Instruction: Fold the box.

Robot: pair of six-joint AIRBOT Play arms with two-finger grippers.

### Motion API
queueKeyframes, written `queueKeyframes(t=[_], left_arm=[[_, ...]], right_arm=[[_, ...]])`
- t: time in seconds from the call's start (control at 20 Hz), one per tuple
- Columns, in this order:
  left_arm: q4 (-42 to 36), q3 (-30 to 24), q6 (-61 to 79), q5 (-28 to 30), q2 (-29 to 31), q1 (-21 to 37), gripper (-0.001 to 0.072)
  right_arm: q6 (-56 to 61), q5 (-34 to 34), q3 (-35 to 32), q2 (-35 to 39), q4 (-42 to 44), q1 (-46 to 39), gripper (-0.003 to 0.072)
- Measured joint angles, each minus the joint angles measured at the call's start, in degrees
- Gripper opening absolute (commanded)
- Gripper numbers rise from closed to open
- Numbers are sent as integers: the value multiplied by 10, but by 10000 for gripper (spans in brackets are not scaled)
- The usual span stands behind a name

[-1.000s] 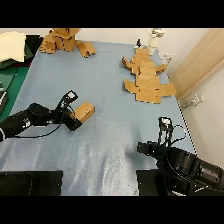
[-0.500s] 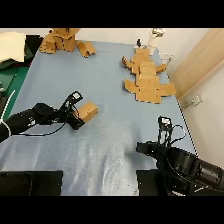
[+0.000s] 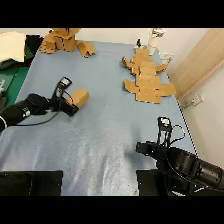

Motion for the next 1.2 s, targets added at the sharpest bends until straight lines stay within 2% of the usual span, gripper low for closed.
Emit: queueKeyframes(t=[0.25, 0.45, 0.55, 0.7, 0.8, 1.2], left_arm=[[103, 93, -113, -14, -54, 93, 623], [179, 196, -208, -52, -136, 147, 613], [197, 231, -230, -83, -177, 155, 605], [211, 258, -238, -108, -224, 152, 604], [220, 267, -240, -103, -243, 149, 604], [234, 311, -247, -103, -265, 151, 604]], right_arm=[[0, 0, 1, -13, 0, 0, 2], [0, 7, 9, -41, 0, 0, 3], [0, 9, 18, -57, 0, 0, 3], [0, 11, 33, -77, -7, 0, 2], [0, 11, 43, -88, -11, -7, 3], [-35, 31, 59, -102, 1, -70, 3]])
